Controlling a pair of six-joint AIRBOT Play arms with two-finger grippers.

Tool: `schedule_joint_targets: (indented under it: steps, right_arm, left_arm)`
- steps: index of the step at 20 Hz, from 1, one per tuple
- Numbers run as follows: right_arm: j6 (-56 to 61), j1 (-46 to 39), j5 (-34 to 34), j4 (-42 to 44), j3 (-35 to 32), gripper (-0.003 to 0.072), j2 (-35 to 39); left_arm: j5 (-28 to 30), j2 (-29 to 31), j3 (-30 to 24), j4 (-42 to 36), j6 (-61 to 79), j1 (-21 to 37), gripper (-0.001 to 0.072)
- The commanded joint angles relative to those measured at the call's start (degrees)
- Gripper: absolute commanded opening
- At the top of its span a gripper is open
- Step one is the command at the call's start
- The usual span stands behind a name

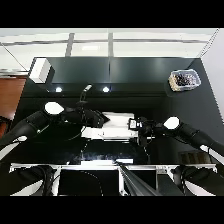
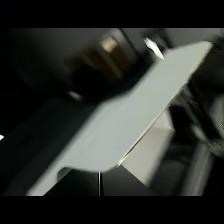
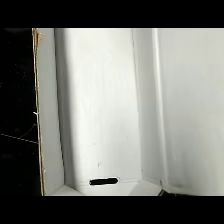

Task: Fold the box and place the chain.

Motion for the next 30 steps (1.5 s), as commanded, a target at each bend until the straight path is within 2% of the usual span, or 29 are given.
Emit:
schedule_joint_targets:
  steps: [1,3,5,10,14,17,20,22,23,24,25,27,28,29,30]
  right_arm:
    - [-0.02,-0.02,0.02,0.0,0.0,0.0469,0.02]
    - [-0.02,-0.02,0.04,0.0,0.0,0.047,0.02]
    - [-0.02,-0.02,0.04,0.0,0.0,0.047,0.02]
    - [0.0,-0.02,0.04,0.0,0.0,0.047,0.02]
    - [0.0,-0.02,0.04,0.0,0.0,0.047,0.02]
    - [0.0,-0.02,0.04,0.0,0.0,0.047,0.02]
    - [0.0,-0.02,0.04,0.0,0.0,0.047,0.02]
    - [0.0,-0.02,0.04,0.0,0.0,0.047,0.02]
    - [0.0,-0.02,0.02,0.0,0.0,0.047,0.02]
    - [0.0,-0.02,0.04,0.0,0.0,0.047,0.02]
    - [0.0,-0.02,0.04,0.0,0.0,0.047,0.02]
    - [0.0,-0.02,0.04,0.0,0.0,0.047,0.02]
    - [0.0,-0.02,0.04,0.0,0.0,0.047,0.02]
    - [0.0,-0.02,0.04,0.0,0.0,0.047,0.02]
    - [0.0,-0.02,0.04,0.0,0.0,0.047,0.02]
  left_arm:
    - [9.14,-3.3,1.49,8.81,-6.14,-0.72,0.0022]
    - [6.21,-7.1,3.63,17.64,-12.87,-2.1,0.0022]
    - [1.99,-10.19,5.86,22.47,-15.34,-4.15,0.0022]
    - [0.48,-10.54,9.64,25.77,-15.96,-5.95,0.0022]
    - [-2.43,-2.71,12.04,34.56,-19.98,-0.61,0.0023]
    - [-9.53,5.7,11.52,44.13,-23.43,5.25,0.0024]
    - [-10.21,13.73,6.43,40.57,-16.0,10.45,0.0027]
    - [-9.64,16.33,2.27,37.35,-7.87,12.31,0.0045]
    - [-9.64,16.28,0.68,37.4,-2.4,12.26,0.0246]
    - [-9.35,15.91,-0.76,36.63,1.53,11.98,0.0529]
    - [-8.2,15.28,-2.16,35.5,3.21,11.67,0.0649]
    - [-6.34,13.07,-3.76,33.33,3.96,10.86,0.0647]
    - [-7.28,11.5,-3.8,32.24,3.82,10.25,0.0651]
    - [-8.74,9.97,-3.78,32.0,5.86,8.98,0.0697]
    - [-9.35,8.61,-3.78,32.0,8.81,7.37,0.0703]
